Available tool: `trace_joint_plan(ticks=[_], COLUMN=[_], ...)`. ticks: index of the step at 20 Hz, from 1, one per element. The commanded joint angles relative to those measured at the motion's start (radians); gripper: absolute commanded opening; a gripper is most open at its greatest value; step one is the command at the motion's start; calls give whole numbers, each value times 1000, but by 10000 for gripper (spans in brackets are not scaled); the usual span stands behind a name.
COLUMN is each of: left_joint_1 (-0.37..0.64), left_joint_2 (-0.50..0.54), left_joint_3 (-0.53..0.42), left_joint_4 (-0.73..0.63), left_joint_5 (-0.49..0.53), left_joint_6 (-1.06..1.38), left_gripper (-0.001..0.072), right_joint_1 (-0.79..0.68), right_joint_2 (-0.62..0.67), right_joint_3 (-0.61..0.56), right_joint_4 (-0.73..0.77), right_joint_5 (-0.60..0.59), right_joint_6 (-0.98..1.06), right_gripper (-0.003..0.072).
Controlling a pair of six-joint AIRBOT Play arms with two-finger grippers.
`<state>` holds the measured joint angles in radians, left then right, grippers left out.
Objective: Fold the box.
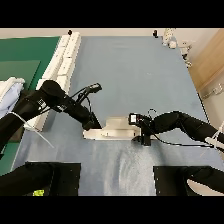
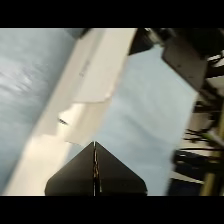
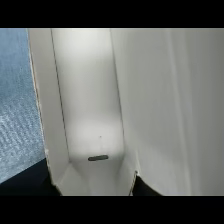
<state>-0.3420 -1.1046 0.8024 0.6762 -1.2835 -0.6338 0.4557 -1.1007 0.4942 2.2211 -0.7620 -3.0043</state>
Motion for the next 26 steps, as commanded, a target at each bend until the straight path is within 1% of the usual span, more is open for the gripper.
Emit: trace_joint_plan(ticks=[1, 3, 4, 5, 8, 11, 13, 19, 21, 24, 26], left_joint_1=[-174, -329, -370, -382, -329, -239, -210, -219, -217, -216, -211], left_joint_2=[19, 6, -4, -21, -78, -130, -162, -289, -314, -317, -293], left_joint_3=[-27, -21, -10, 9, 48, 66, 63, 63, 63, 69, 89], left_joint_4=[-60, -77, -80, -80, -111, -121, -116, -115, -116, -115, -115], left_joint_5=[34, 254, 352, 425, 529, 559, 546, 539, 541, 545, 543], left_joint_6=[-323, -359, -401, -449, -515, -574, -630, -706, -734, -719, -650], left_gripper=[11, 12, 12, 11, 12, 12, 11, 11, 11, 11, 11], right_joint_1=[0, 0, 0, 0, 0, 0, 0, 0, 0, 0, 0], right_joint_2=[1, 1, 1, 1, 1, 1, 1, 1, 1, 1, 1], right_joint_3=[1, 1, 1, 1, 1, 1, 1, 1, 1, 1, 1], right_joint_4=[0, 0, 0, 0, 0, 0, 0, 0, 0, 0, 0], right_joint_5=[2, 2, 2, 2, 2, 2, 2, 2, 2, 2, 2], right_joint_6=[0, 0, 0, 0, 0, 0, 0, 0, 0, 0, 0], right_gripper=[516, 515, 516, 516, 516, 516, 515, 516, 516, 516, 516])
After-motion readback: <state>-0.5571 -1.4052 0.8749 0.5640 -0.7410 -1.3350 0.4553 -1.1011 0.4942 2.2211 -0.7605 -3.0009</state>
